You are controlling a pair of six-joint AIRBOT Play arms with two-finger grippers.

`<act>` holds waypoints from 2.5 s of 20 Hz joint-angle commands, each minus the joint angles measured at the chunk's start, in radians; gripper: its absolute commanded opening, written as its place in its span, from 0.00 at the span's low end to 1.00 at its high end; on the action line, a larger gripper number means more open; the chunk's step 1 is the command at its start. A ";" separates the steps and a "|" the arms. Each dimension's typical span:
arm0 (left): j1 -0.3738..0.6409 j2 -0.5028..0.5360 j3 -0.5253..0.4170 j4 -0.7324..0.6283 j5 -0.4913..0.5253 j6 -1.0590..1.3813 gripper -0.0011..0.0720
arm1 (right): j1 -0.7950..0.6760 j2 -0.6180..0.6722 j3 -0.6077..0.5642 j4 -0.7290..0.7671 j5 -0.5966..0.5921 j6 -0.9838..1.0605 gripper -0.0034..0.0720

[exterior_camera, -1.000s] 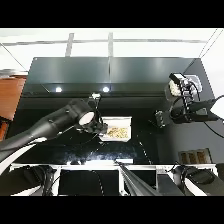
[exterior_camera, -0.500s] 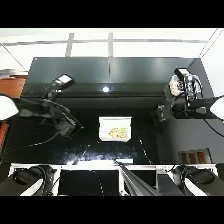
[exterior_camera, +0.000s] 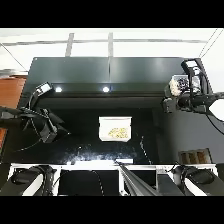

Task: Fold the box and place the chain.

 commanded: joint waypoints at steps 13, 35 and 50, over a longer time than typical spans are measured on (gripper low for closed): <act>-0.289 -0.017 -0.020 0.225 0.122 0.046 0.98 | 0.000 0.001 0.000 -0.034 0.041 0.001 0.98; 0.284 -0.056 -0.297 -0.639 0.451 0.739 0.95 | 0.000 0.000 0.000 -0.035 0.034 0.001 0.98; 0.073 -0.426 -0.212 -0.396 0.290 1.160 0.96 | 0.000 0.000 0.000 -0.004 0.034 0.016 0.98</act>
